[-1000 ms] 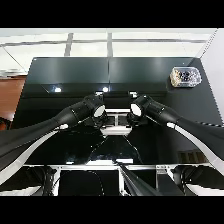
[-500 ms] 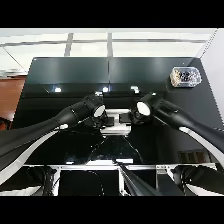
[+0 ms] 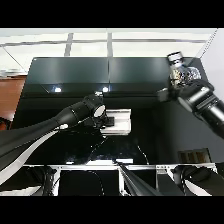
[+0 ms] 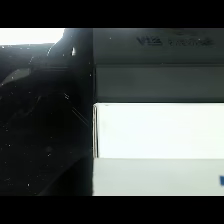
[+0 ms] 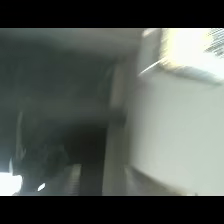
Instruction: Fold the box and place the chain.
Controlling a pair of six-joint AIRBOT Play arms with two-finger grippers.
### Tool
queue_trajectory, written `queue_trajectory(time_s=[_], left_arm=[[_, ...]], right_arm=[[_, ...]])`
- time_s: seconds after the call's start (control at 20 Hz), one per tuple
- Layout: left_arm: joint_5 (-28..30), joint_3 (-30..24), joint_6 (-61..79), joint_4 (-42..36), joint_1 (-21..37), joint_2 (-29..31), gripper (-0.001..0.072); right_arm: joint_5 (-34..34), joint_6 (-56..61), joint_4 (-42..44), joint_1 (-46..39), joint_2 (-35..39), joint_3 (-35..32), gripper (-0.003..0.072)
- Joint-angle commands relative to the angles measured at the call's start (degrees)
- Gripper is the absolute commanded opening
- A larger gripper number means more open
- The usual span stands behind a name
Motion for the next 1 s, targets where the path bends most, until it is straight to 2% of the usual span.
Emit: queue_trajectory(time_s=[0.0, 0.1, 0.2, 0.4, 0.55, 0.6, 0.85, 0.9, 0.95], left_arm=[[0.04, 0.04, -0.02, 0.02, 0.02, 0.0, 0.0025], [0.04, 0.04, 0.0, 0.02, 0.02, 0.0, 0.0025], [-0.17, 0.04, 0.0, 0.02, 0.0, 0.0, 0.0025], [-0.33, 0.04, 0.0, 0.02, 0.0, 0.0, 0.0025], [-0.33, 0.04, 0.0, 0.02, 0.02, 0.0, 0.0025], [-0.35, 0.04, 0.0, 0.04, 0.02, 0.0, 0.0025], [-0.33, 0.04, 0.0, 0.04, 0.0, 0.0, 0.0025], [-0.35, 0.04, 0.0, 0.04, 0.02, 0.0, 0.0025], [-0.33, 0.04, 0.0, 0.04, 0.02, 0.0, 0.0025]], right_arm=[[-19.61, 1.66, 1.66, -14.1, -2.25, -3.78, 0.0693], [-23.76, 1.66, 12.72, -21.09, -7.72, -2.67, 0.0693], [-21.27, 1.68, 22.71, -26.53, -14.71, 4.35, 0.0692], [-2.25, 6.32, 36.83, -34.03, -32.5, 30.05, 0.0691], [5.07, 10.54, 41.27, -36.61, -42.56, 43.54, 0.0689], [5.18, 11.43, 43.01, -37.2, -44.7, 45.66, 0.0628], [1.09, 12.5, 51.01, -38.45, -49.77, 47.04, 0.0621], [0.17, 12.55, 51.36, -38.42, -50.27, 47.04, 0.0567], [-0.39, 12.76, 51.39, -38.45, -50.6, 47.04, 0.0557]])
